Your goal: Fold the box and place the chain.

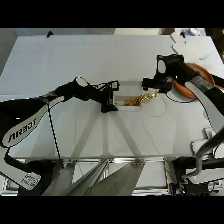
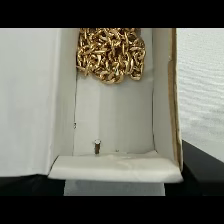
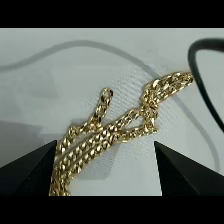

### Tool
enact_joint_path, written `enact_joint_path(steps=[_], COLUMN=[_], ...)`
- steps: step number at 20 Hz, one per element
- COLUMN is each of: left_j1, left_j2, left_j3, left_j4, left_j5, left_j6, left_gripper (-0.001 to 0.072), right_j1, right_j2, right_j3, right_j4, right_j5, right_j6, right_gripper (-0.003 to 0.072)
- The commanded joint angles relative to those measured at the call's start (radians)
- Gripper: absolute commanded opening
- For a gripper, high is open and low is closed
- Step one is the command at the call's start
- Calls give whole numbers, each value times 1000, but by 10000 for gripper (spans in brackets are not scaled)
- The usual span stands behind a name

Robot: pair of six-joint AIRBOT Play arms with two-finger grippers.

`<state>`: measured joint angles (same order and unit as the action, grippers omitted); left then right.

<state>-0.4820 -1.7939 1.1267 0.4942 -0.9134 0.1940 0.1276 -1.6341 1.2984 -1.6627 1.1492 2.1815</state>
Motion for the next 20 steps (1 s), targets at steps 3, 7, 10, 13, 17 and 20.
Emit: enact_joint_path(steps=[3,7,10,13,17,20], left_j1=[0,0,0,0,0,0], left_j2=[0,0,0,0,0,0], left_j3=[0,0,0,0,0,0], left_j4=[0,0,0,0,0,0], left_j5=[0,0,0,0,0,0], left_j6=[0,0,0,0,0,0], left_gripper=[155,155,155,155,155,155], right_j1=[0,0,0,0,0,0], right_j2=[-48,-54,-57,-75,-92,-94], right_j3=[-1,-1,-1,-1,-1,-1], right_j4=[-34,-69,-83,-75,-56,-59], right_j5=[-30,9,14,18,17,16], right_j6=[149,149,149,148,148,148], right_gripper=[640,641,641,641,575,199])
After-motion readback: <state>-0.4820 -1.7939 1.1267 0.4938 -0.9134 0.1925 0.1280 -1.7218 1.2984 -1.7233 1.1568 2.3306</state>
